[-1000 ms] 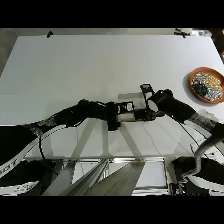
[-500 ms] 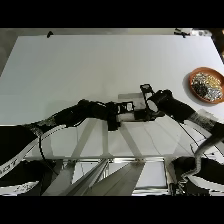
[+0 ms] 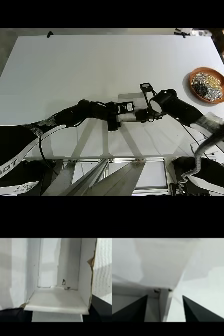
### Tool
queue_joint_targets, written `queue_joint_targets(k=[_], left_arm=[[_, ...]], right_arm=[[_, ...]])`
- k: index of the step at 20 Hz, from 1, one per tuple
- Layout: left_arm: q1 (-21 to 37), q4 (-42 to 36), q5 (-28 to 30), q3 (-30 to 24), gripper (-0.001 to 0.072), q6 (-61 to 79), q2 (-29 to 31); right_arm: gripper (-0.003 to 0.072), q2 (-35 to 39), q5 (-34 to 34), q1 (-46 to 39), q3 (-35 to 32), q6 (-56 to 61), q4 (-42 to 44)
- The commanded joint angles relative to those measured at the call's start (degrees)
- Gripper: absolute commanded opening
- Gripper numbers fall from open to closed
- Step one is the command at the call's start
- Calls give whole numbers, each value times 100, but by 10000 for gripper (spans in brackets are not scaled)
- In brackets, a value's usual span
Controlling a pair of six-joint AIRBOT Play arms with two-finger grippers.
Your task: Fold the box and place the chain.
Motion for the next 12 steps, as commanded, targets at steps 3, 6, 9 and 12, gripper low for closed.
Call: queue_joint_targets(k=[3, 6, 9, 12], left_arm=[[-2, 2, 4, 2, 345, 2, 7], [-2, 0, 4, 2, 345, 2, 4], [-4, 0, 7, 2, 345, 2, 4], [-2, 0, 4, 2, 345, 2, 4]], right_arm=[[559, 925, 719, 0, 9, -404, -874], [555, 1471, 872, -2, 9, -402, -1829], [546, 1836, 339, -643, 9, -503, -2472], [546, 1827, -168, -2256, 28, -1075, -2463]])
